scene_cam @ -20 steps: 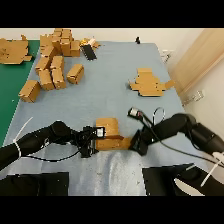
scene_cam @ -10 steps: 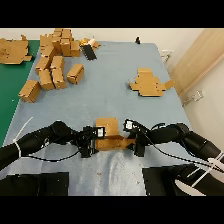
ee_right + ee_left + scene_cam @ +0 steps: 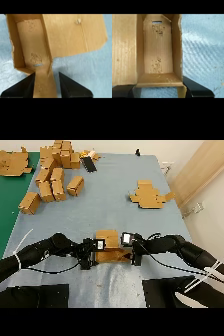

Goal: Fold the box.

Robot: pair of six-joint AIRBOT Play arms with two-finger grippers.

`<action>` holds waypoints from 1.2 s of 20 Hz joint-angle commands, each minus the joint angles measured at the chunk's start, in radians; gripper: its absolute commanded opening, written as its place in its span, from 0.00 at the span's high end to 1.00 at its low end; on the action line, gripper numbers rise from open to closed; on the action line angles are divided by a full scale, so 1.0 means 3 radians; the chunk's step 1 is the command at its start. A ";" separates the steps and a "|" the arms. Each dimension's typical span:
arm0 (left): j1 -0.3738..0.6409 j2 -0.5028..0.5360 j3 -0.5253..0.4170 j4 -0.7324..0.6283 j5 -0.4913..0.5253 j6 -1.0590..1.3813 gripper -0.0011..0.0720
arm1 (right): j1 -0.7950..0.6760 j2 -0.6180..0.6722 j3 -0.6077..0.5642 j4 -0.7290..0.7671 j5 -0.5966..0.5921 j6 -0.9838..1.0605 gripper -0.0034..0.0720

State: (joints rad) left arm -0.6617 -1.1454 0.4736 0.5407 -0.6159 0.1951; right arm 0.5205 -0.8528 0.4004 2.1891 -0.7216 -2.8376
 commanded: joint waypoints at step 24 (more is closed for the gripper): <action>0.0004 -0.0003 0.0000 -0.0006 0.0013 -0.0004 0.39 | 0.0562 -0.0174 0.0004 0.0109 0.0455 -0.0402 0.36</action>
State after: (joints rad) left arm -0.6617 -1.1454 0.4732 0.5392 -0.6128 0.1951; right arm 0.6849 -0.8978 0.4007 2.2173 -0.5922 -2.9597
